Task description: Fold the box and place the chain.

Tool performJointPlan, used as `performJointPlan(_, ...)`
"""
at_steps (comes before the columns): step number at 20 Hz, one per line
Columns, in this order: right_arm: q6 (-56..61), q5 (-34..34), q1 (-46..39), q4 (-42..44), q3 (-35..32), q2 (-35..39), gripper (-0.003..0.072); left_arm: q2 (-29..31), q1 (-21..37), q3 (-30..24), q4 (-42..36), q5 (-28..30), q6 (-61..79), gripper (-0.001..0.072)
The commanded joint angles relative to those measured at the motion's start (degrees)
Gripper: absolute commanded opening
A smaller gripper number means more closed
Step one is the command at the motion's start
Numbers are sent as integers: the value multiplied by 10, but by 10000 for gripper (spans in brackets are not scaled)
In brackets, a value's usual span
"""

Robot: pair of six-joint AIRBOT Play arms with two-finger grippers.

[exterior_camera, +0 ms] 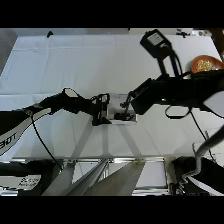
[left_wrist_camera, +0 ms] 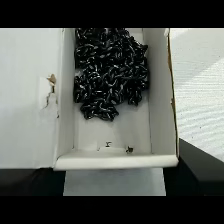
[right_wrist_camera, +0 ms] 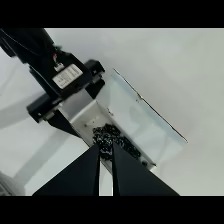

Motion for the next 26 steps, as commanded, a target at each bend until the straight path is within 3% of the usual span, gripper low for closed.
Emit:
performJointPlan(1,-8,11,3,-8,-5,-58,11,0,0,0,0,0,0,344)
performJointPlan(7,-8,5,3,-9,-33,-144,11,0,0,0,0,0,0,344)
performJointPlan(12,-7,-5,3,-10,-59,-148,38,0,0,0,0,0,0,344)
performJointPlan(13,-7,-3,3,-10,-59,-148,120,0,0,0,0,0,0,344)
performJointPlan(15,-8,9,3,-9,-59,-146,375,0,0,0,0,0,0,344)
performJointPlan(16,-7,15,3,-9,-59,-141,419,0,0,0,0,0,0,344)
performJointPlan(20,-2,17,0,-48,-58,-75,369,0,0,0,0,0,0,344)
performJointPlan(22,-1,21,-23,-78,-58,-29,202,0,0,0,0,0,0,344)
performJointPlan(23,-1,35,-45,-86,-58,-7,157,0,0,0,0,0,0,344)
performJointPlan(25,-11,92,-105,-88,-59,19,144,0,0,0,0,0,0,344)
performJointPlan(26,-26,120,-137,-89,-59,23,88,0,0,0,0,0,0,344)
